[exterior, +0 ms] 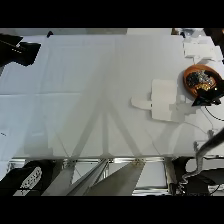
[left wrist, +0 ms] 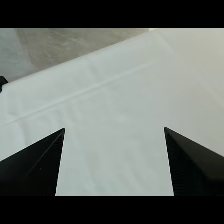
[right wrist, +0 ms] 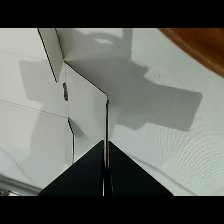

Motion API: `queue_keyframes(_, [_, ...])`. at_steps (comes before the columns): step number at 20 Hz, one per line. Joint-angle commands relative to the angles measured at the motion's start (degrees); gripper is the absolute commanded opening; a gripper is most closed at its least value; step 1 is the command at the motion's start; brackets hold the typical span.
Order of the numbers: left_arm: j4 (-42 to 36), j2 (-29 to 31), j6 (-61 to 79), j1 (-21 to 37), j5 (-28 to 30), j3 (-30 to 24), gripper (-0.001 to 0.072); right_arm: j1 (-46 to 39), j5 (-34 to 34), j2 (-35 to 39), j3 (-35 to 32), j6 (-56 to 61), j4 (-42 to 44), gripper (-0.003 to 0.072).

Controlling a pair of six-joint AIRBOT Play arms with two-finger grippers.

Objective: Fold the box and place the chain.

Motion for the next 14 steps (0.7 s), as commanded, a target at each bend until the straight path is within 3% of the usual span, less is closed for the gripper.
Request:
queue_keyframes(1, [0.02, 0.04, 0.00, -0.02, 0.00, 0.00, 0.0697, -0.11, 0.26, -0.63, 0.07, -2.93, 0.66, 0.0015])
queue_keyframes(4, [0.00, 0.02, 0.02, -0.02, 0.00, 0.00, 0.0697, -0.11, 1.95, -0.61, 0.04, -3.76, 2.01, 0.0014])
queue_keyframes(8, [0.02, 0.04, 0.02, -0.02, 0.00, 0.00, 0.0697, 1.27, 3.08, 0.04, 0.04, -5.75, 11.72, 0.0014])
queue_keyframes(14, [0.02, 0.04, 0.02, -0.02, 0.00, 0.00, 0.0697, 13.73, -4.37, 5.11, 0.04, -11.37, 18.99, 0.0013])
